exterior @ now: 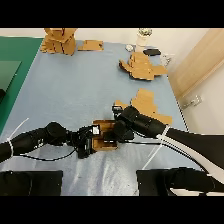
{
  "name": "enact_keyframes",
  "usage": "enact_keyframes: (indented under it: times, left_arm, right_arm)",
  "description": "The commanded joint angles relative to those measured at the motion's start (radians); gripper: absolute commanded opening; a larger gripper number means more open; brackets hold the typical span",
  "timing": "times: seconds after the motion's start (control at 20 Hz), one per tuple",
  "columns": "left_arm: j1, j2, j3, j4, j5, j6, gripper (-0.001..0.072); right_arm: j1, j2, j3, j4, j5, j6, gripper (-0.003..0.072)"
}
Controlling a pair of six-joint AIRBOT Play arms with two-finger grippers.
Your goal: Fold the box.
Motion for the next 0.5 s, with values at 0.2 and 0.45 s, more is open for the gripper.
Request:
enact_keyframes:
  times: [0.2, 0.45]
  left_arm:
    - [0.000, 0.000, 0.001, 0.000, 0.000, 0.000, 0.0599]
    - [0.000, 0.000, 0.001, 0.000, 0.000, 0.000, 0.0599]
  right_arm:
    - [0.000, 0.000, 0.001, 0.001, -0.006, 0.000, 0.0287]
    - [0.000, 0.000, 0.001, 0.001, -0.005, 0.000, 0.0233]
